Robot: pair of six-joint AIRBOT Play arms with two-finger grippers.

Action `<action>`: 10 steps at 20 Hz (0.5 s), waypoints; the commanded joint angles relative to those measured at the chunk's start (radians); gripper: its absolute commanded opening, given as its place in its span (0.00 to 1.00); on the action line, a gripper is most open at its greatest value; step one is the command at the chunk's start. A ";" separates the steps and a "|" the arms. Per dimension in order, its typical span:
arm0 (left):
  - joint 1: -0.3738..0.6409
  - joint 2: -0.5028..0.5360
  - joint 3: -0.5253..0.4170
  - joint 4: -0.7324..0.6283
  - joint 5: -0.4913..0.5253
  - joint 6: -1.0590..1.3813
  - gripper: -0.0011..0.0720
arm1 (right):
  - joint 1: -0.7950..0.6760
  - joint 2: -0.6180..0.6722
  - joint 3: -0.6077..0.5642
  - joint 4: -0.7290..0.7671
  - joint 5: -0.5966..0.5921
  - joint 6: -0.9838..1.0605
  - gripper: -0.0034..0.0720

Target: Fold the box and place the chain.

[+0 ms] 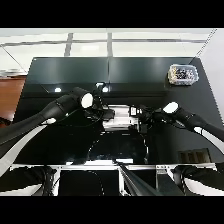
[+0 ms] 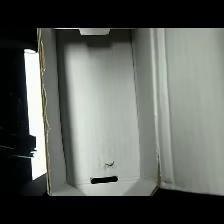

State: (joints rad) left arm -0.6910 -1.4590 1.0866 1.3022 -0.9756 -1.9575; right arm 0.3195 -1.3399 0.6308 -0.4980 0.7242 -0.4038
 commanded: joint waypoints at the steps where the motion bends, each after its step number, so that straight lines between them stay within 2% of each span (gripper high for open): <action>1: -0.006 -0.034 0.008 0.031 -0.043 -0.033 0.49 | 0.000 -0.001 0.000 0.000 0.001 0.000 0.13; 6: -0.019 -0.060 0.050 0.178 -0.075 -0.171 0.49 | 0.000 -0.001 0.000 0.000 0.001 0.001 0.13; 10: -0.026 -0.076 0.055 0.187 -0.105 -0.246 0.49 | 0.000 -0.001 0.000 0.000 0.000 0.001 0.13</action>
